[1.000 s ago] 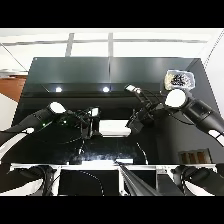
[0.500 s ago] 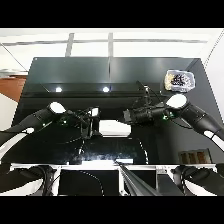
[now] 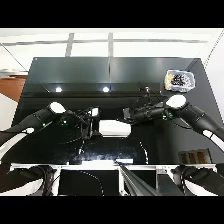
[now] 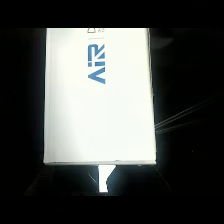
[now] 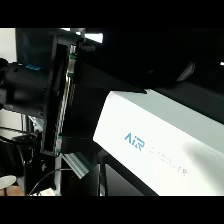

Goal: Fold the box and place the chain.

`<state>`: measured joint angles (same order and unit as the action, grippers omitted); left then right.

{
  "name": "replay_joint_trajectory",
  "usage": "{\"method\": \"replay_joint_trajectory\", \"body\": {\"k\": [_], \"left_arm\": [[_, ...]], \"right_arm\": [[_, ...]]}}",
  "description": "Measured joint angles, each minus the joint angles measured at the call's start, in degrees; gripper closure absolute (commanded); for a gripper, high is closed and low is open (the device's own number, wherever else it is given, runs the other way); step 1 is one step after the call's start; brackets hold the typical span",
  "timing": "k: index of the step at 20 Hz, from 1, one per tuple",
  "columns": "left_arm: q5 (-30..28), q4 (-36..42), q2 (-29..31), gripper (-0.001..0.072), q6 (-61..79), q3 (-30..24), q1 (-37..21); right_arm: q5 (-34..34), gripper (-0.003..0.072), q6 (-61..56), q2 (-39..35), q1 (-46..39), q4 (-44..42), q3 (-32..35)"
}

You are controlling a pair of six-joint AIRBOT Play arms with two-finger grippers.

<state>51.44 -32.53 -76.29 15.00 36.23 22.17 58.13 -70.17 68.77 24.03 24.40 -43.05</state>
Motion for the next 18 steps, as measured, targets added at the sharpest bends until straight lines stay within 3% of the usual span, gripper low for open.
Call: {"method": "replay_joint_trajectory", "body": {"k": [9,18], "left_arm": [[0.00,0.00,0.00,0.0309,0.00,0.00,0.00],[-0.02,0.00,0.00,0.0308,0.02,0.00,0.00]], "right_arm": [[1.22,0.0638,-4.24,2.84,0.74,5.64,0.00],[-3.69,0.0638,-10.23,3.02,4.35,13.20,-0.04]]}}
